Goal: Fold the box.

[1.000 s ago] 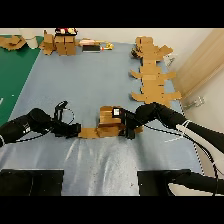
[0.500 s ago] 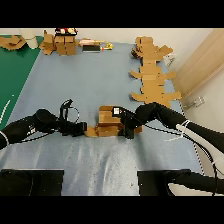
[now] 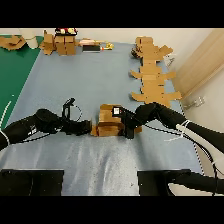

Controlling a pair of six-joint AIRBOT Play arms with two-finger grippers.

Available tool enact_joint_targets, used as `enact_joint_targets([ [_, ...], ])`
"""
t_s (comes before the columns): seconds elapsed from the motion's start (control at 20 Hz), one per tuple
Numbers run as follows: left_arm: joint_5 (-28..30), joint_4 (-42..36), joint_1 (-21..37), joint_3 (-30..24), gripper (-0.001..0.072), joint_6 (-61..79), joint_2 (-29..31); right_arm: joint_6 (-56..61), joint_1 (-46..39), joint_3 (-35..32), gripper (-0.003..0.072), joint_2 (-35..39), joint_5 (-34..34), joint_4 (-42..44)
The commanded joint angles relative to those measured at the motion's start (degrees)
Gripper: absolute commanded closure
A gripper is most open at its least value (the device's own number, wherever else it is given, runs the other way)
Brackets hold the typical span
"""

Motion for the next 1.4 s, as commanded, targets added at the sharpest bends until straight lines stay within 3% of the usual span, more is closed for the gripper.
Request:
enact_joint_targets([
  [0.0,0.68,-2.29,-0.85,0.7,0.0697,1.44,-0.04,0.02,0.04,0.02,0.0239,0.0,-0.09,0.02],
  [0.5,1.31,-1.97,-3.23,3.02,0.0698,0.59,-1.46,0.04,0.04,0.02,0.0239,0.02,-0.15,0.09],
  [0.75,4.61,-1.77,-5.77,4.98,0.0699,0.04,-1.73,0.04,0.04,0.02,0.024,0.0,-0.28,0.09],
  [0.85,5.33,2.99,-6.19,5.92,0.07,-4.59,-1.81,0.04,0.04,0.02,0.024,0.0,-0.31,0.26],
  [1.05,3.74,22.6,-6.01,7.19,0.0697,-22.86,-1.81,0.04,0.04,0.02,0.0239,0.0,-0.7,0.31],
  [1.2,3.41,22.82,-5.7,7.67,0.069,-23.76,-1.81,0.04,0.04,0.02,0.024,0.0,-0.72,0.31],
  [1.25,2.86,22.82,-5.7,7.93,0.0481,-23.76,-1.81,0.02,0.04,0.02,0.0239,0.0,-0.72,0.31],
  [1.3,2.1,22.8,-5.57,8.24,0.035,-23.82,-1.81,0.02,0.04,0.02,0.024,0.0,-0.72,0.31],
  [1.35,1.29,22.8,-5.35,8.5,0.0351,-23.82,-1.81,0.02,0.04,0.02,0.0239,0.0,-0.72,0.31],
])
